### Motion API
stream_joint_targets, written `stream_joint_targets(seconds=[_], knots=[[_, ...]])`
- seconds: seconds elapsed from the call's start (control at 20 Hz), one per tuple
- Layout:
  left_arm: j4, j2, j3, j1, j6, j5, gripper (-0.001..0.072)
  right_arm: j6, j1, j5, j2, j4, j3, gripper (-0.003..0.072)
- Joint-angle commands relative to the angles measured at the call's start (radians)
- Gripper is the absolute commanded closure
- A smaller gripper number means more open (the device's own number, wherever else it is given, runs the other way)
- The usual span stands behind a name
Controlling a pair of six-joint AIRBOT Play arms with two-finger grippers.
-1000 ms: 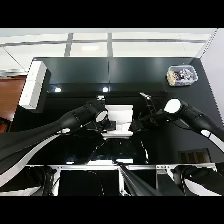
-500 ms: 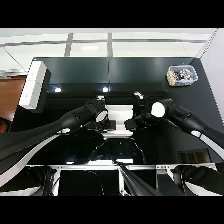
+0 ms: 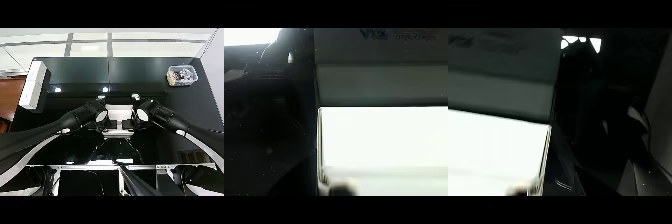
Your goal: Fold the box and place the chain.
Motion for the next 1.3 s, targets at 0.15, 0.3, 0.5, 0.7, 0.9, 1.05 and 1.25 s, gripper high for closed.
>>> stream_joint_targets(seconds=[0.15,0.3,0.5,0.7,0.9,1.05,1.25], knots=[[0.001,0.0,0.001,0.001,0.0,-0.001,0.0679,0.073,0.007,-0.006,-0.021,0.01,0.004,0.0396],[0.0,0.0,0.001,0.001,0.0,-0.001,0.0679,0.076,0.007,-0.024,-0.021,0.03,0.004,0.0672],[0.0,0.0,0.001,0.001,0.0,-0.002,0.0679,0.077,0.007,-0.021,-0.022,0.033,0.004,0.067],[0.0,0.0,0.001,0.001,0.0,-0.002,0.0679,0.077,0.007,-0.032,-0.022,0.064,0.004,0.0487],[-0.002,0.0,0.001,0.001,0.0,-0.002,0.0679,0.077,0.007,-0.033,-0.034,0.064,0.004,0.0488],[-0.003,0.0,0.001,0.001,0.0,-0.002,0.0679,0.077,0.007,-0.032,-0.046,0.067,0.004,0.049],[-0.003,0.0,0.001,0.001,0.0,-0.002,0.0679,0.076,0.007,-0.032,-0.046,0.066,0.006,0.0607]])
